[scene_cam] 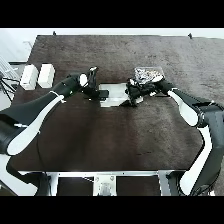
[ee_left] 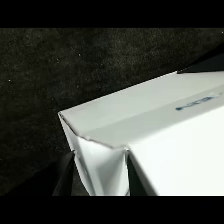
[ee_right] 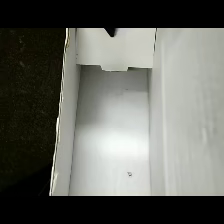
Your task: Fold the box and place the chain.
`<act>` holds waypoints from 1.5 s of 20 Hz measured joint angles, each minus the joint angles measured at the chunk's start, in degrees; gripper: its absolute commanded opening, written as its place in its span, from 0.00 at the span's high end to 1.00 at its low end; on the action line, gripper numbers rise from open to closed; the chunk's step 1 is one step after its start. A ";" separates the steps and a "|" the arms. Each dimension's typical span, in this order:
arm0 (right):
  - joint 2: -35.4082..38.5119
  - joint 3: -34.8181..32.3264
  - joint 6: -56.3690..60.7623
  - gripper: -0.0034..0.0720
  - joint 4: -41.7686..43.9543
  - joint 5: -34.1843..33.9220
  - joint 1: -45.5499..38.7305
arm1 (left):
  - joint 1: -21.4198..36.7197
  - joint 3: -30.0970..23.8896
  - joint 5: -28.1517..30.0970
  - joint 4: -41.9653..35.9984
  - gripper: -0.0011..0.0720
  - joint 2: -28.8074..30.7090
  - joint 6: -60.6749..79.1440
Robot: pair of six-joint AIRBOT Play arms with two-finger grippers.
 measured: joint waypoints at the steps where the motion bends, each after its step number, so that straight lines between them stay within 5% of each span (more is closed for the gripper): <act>1: 0.00 0.00 0.00 0.27 0.04 0.00 0.00 | 0.02 0.24 -0.04 0.33 0.48 -0.02 -0.22; 9: -0.02 0.00 0.00 0.27 -0.02 0.00 0.02 | -0.04 5.79 -8.07 6.45 0.48 -1.05 -9.33; 30: -0.02 0.00 0.00 0.27 0.00 -0.02 0.02 | -0.48 26.45 -28.24 9.84 0.49 -15.43 -17.92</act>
